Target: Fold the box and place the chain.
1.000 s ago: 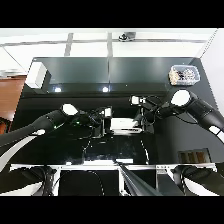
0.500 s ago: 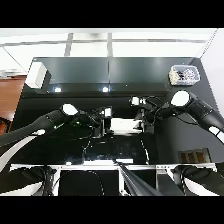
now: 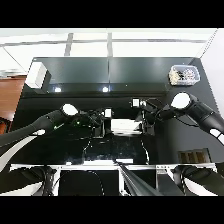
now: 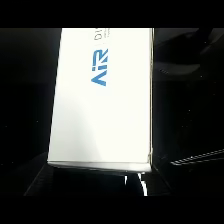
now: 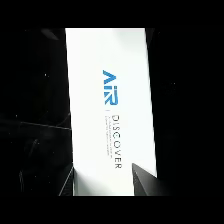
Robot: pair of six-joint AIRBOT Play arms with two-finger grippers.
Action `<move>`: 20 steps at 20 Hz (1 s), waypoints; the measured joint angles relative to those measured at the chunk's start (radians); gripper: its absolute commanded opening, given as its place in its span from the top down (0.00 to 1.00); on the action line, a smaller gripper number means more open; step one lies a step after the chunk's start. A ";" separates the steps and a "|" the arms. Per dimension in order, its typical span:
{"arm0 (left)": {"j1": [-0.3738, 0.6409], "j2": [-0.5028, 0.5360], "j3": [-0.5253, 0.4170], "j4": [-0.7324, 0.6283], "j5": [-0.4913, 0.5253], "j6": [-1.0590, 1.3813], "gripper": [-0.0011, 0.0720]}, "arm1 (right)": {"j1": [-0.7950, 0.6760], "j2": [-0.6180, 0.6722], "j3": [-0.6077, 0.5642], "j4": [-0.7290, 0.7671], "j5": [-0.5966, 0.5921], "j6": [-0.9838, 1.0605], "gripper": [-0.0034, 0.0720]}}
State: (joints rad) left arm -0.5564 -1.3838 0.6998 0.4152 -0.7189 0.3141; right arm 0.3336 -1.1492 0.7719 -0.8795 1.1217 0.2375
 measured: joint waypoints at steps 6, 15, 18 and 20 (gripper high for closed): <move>0.001 0.000 0.000 -0.001 0.003 -0.007 0.35 | -0.008 0.091 0.002 0.021 0.008 0.155 0.41; 0.001 0.000 0.000 -0.001 0.003 -0.005 0.35 | -0.009 0.106 -0.091 0.366 0.004 0.660 0.93; 0.001 0.000 0.000 -0.001 0.003 -0.005 0.35 | -0.009 0.082 -0.139 0.449 -0.069 0.712 0.93; 0.001 0.000 0.000 -0.001 0.003 -0.005 0.35 | -0.009 0.060 -0.158 0.468 -0.108 0.732 0.93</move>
State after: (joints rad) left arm -0.5556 -1.3834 0.6998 0.4141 -0.7158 0.3092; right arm 0.3248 -1.0889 0.6144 -0.4118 1.0138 0.9691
